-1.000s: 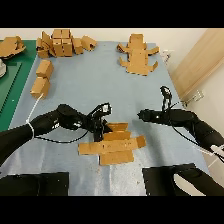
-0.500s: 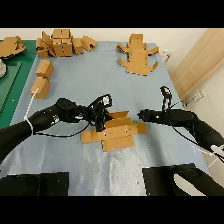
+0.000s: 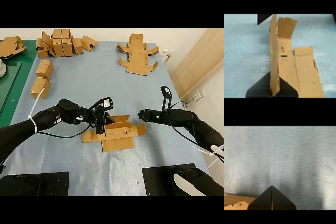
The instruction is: Fold the box.
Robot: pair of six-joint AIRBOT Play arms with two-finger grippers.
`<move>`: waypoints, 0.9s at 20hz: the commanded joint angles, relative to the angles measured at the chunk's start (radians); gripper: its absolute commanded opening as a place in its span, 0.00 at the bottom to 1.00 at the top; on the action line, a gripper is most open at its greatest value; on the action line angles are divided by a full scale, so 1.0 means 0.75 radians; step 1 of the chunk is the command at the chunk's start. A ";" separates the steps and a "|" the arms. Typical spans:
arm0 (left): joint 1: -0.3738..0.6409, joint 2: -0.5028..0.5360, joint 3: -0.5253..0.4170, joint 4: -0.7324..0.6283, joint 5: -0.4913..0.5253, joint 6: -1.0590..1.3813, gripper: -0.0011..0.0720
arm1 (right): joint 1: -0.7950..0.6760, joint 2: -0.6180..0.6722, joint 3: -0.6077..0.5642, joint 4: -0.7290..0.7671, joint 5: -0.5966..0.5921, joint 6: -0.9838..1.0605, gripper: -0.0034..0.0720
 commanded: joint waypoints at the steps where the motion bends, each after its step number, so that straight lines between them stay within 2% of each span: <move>1: 0.001 -0.006 -0.017 0.001 -0.028 0.002 0.03 | 0.000 0.001 0.001 0.000 0.002 0.001 0.05; 13: 0.001 -0.042 -0.016 0.011 -0.073 -0.009 0.03 | 0.000 0.001 0.001 0.000 0.001 0.001 0.05; 18: 0.001 -0.042 -0.017 0.096 -0.110 -0.068 0.03 | 0.000 0.001 0.001 0.000 0.002 0.001 0.05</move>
